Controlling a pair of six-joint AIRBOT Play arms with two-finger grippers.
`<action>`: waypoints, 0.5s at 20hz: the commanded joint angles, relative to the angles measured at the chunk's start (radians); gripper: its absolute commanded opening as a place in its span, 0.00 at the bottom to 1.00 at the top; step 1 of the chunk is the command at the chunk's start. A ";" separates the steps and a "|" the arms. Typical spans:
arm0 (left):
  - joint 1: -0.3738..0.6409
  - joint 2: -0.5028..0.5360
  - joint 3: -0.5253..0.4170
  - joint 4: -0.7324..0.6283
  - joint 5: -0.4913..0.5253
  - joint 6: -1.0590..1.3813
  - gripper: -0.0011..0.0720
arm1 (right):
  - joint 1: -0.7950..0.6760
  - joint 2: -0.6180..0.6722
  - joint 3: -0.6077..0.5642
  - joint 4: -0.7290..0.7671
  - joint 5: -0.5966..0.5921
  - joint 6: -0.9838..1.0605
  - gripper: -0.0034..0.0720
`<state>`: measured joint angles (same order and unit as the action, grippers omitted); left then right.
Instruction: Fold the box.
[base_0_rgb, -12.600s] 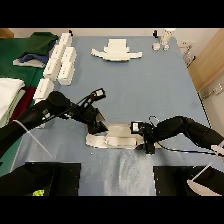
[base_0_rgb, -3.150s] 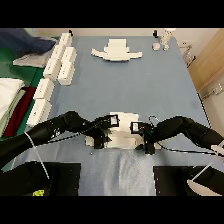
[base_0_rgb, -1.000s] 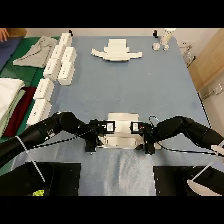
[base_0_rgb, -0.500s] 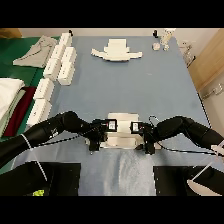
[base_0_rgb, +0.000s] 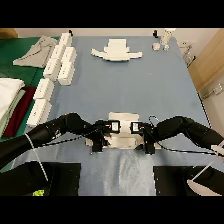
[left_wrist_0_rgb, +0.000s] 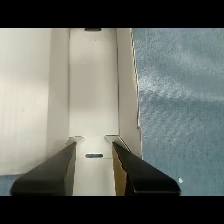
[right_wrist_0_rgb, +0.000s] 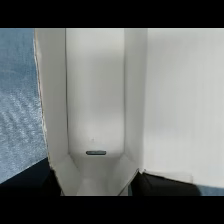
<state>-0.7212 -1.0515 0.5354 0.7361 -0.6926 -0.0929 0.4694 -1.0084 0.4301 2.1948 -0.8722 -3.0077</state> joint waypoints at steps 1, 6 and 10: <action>-0.002 -0.002 0.000 -0.004 -0.002 -0.013 0.52 | 0.000 0.000 0.001 0.001 0.000 0.003 0.72; -0.002 -0.002 0.000 -0.004 -0.007 -0.013 0.53 | 0.000 0.000 0.001 0.001 0.000 0.003 0.72; -0.002 -0.002 0.000 -0.004 -0.006 -0.013 0.83 | 0.000 0.000 0.001 0.001 0.000 0.003 0.72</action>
<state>-0.7235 -1.0531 0.5358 0.7311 -0.6968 -0.1051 0.4698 -1.0084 0.4301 2.1948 -0.8722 -3.0051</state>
